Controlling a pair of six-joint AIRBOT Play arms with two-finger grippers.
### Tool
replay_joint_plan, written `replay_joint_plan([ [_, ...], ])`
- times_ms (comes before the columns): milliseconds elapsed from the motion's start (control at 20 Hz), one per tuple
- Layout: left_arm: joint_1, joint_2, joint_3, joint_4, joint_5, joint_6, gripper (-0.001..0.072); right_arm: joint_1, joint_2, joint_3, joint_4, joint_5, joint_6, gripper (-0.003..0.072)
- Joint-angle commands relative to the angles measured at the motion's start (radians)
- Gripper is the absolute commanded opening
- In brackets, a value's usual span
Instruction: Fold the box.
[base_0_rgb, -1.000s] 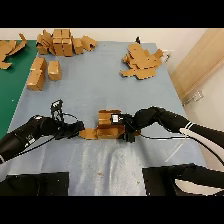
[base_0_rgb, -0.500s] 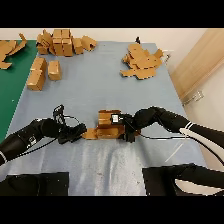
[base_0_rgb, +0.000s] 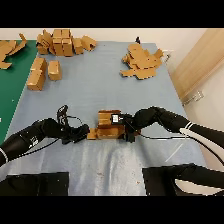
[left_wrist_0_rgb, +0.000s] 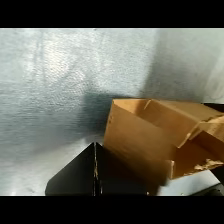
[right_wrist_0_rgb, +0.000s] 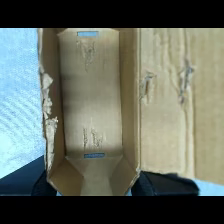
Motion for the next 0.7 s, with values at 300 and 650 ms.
replay_joint_plan([
  [300,-0.045,0.045,0.003,-0.082,0.043,0.071,0.0010,0.000,0.000,0.000,0.000,0.000,0.000,0.0556],
  [650,-0.158,0.041,0.083,0.135,0.095,-0.110,0.0005,0.000,0.000,0.000,0.000,0.000,0.000,0.0556],
])
